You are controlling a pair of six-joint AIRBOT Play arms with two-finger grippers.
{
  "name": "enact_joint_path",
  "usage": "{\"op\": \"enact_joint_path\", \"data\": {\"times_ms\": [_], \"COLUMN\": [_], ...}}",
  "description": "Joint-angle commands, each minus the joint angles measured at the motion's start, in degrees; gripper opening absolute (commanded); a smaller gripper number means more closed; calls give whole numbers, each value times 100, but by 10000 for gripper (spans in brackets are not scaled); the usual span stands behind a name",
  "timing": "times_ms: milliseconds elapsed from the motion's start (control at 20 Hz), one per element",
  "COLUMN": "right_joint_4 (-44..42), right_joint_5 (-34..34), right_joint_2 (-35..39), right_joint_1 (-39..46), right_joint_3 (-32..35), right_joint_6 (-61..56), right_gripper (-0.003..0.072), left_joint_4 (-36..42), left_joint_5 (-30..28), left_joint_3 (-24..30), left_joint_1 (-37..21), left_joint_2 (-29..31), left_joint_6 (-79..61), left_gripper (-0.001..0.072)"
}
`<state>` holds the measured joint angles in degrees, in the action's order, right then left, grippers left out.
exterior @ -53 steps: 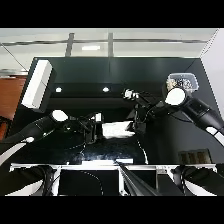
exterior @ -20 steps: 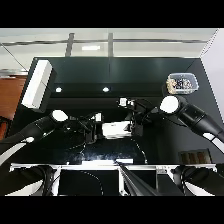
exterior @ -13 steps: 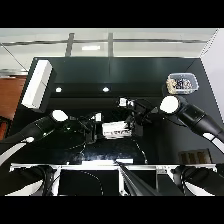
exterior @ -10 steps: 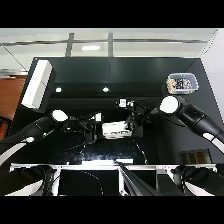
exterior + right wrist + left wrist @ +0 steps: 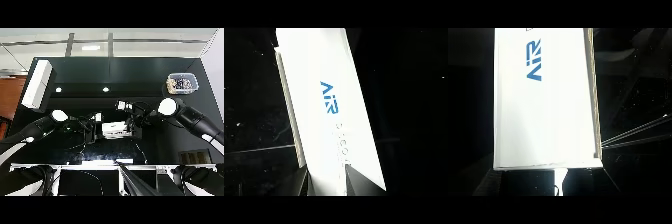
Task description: Fold the box and place the chain.
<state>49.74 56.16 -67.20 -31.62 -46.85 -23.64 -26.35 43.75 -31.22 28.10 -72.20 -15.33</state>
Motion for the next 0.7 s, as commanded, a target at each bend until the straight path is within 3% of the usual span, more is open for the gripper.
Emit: {"op": "enact_joint_path", "data": {"times_ms": [0, 650], "right_joint_4": [2, 2], "right_joint_5": [144, 264], "right_joint_2": [2, 2], "right_joint_1": [-4, -4], "right_joint_3": [2, 2], "right_joint_6": [4, -238], "right_gripper": [278, 279], "left_joint_4": [0, 0], "left_joint_5": [-4, -4], "left_joint_3": [-4, -4], "left_joint_1": [4, 4], "left_joint_2": [-2, -2], "left_joint_6": [-4, -4], "left_gripper": [461, 462]}}
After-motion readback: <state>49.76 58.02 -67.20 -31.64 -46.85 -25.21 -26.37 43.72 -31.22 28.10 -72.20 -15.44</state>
